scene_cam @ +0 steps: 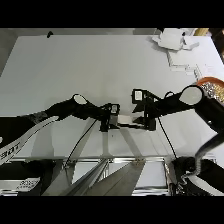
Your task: Fold the box and place the chain.
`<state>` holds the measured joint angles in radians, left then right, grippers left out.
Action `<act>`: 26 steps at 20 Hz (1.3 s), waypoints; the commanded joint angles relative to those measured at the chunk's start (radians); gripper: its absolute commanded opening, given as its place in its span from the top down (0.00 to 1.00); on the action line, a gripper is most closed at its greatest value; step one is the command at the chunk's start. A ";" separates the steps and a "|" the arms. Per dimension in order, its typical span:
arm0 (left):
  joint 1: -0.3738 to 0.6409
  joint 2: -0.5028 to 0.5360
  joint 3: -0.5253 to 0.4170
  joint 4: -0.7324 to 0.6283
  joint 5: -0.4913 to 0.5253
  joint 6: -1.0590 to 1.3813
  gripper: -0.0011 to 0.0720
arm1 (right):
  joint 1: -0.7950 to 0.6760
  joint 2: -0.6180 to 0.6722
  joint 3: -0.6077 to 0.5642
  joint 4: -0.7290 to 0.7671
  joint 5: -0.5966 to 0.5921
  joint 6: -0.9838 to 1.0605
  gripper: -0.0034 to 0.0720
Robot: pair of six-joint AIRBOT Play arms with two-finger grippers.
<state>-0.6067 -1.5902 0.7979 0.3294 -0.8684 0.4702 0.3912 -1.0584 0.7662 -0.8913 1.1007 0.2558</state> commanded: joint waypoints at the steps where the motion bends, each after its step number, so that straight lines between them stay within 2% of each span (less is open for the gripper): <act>1: 0.001 0.000 0.000 0.000 0.000 0.000 0.61 | 0.025 -0.058 0.001 -0.026 -0.004 -0.002 0.46; 2: 0.001 0.000 0.000 0.000 0.000 0.000 0.61 | 0.034 -0.058 0.001 -0.035 -0.019 -0.002 0.46; 4: 0.001 0.000 0.000 0.000 0.000 0.000 0.61 | 0.054 -0.058 0.001 -0.048 -0.047 -0.002 0.54; 6: 0.001 0.000 0.000 0.000 0.000 0.000 0.61 | 0.076 -0.058 0.000 -0.054 -0.077 -0.002 0.55; 9: 0.001 0.000 0.000 0.000 0.000 0.000 0.61 | 0.113 -0.058 0.000 -0.092 -0.097 -0.002 0.73; 13: 0.001 0.000 0.000 0.000 0.000 0.000 0.61 | 0.133 -0.058 -0.004 -0.134 -0.100 -0.001 0.75; 15: 0.000 0.000 0.000 0.000 0.000 0.000 0.61 | 0.133 -0.058 -0.019 -0.135 -0.112 -0.002 0.86; 17: 0.001 0.000 0.000 0.000 0.000 0.000 0.61 | 0.133 -0.057 -0.030 -0.134 -0.122 -0.002 0.87; 23: 0.001 0.000 0.000 0.000 0.000 0.000 0.61 | 0.133 -0.057 -0.031 -0.128 -0.105 -0.002 0.85; 25: 0.001 0.000 0.000 0.000 0.000 0.000 0.61 | 0.133 -0.057 -0.031 -0.121 -0.080 -0.002 0.62; 26: 0.001 0.000 0.000 0.000 0.000 0.000 0.61 | 0.133 -0.055 -0.031 -0.119 -0.067 -0.002 0.54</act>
<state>-0.6067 -1.5902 0.7979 0.3290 -0.8684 0.4721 0.5228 -1.1156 0.7357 -1.0328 0.9966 0.2539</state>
